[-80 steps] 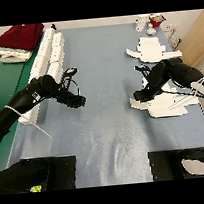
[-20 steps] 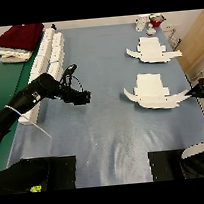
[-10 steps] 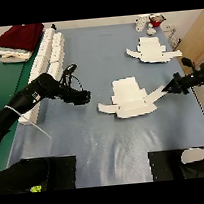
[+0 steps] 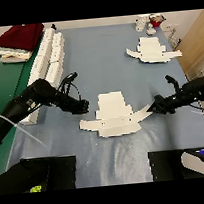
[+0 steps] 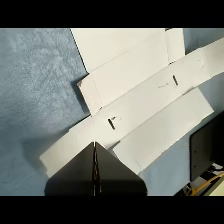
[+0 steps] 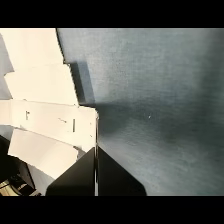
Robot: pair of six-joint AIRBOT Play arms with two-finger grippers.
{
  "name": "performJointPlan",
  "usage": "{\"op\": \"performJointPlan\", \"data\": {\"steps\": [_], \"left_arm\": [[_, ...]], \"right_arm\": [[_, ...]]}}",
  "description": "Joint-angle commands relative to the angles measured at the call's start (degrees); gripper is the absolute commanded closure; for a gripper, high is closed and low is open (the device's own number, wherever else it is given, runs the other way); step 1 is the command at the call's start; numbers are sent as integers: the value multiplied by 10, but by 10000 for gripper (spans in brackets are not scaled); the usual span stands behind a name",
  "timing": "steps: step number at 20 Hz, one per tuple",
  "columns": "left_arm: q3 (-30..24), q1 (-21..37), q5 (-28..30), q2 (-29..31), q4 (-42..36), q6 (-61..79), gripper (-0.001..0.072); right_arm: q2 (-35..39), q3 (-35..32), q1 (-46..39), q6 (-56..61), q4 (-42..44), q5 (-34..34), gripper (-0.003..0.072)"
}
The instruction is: Fold the box.
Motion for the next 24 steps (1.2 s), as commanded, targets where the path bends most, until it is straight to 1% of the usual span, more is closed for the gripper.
{"op": "performJointPlan", "data": {"steps": [1, 2, 3, 6, 9, 12, 16, 18, 19, 20, 21, 22, 24], "left_arm": [[-24, 0, -5, 33, 0, 0, 696], [-24, 0, -4, 34, 0, 0, 696], [-24, 0, -2, 34, 0, 0, 696], [-24, 0, 12, 33, 0, 0, 695], [-24, 0, 15, 33, -1, 0, 695], [-24, 0, 15, 33, -5, 0, 694], [-24, 0, -1, 33, -7, -3, 694], [-24, 0, -12, 33, -9, -3, 694], [-24, 0, -15, 33, -11, -3, 694], [-24, 0, -15, 33, -12, -3, 630], [-24, 0, -15, 33, -12, -3, 343], [-24, 0, -15, 33, -14, -3, 242], [-24, 0, -16, 33, -16, -3, 244]], "right_arm": [[37, -45, 29, 10, -5, 63, 647], [36, -45, 29, 10, -3, 72, 496], [34, -45, 29, 10, 0, 78, 383], [32, -45, 33, 7, 12, 77, 394], [32, -45, 59, -7, 13, 78, 403], [23, -45, 84, -12, 11, 77, 404], [-5, -45, 85, -34, 14, 74, 406], [-14, -43, 88, -57, 21, 55, 527], [-15, -43, 89, -58, 19, 57, 527], [-18, -43, 89, -59, 20, 58, 527], [-20, -43, 89, -59, 21, 57, 527], [-22, -43, 89, -59, 21, 57, 527], [-26, -43, 89, -59, 21, 56, 527]]}}
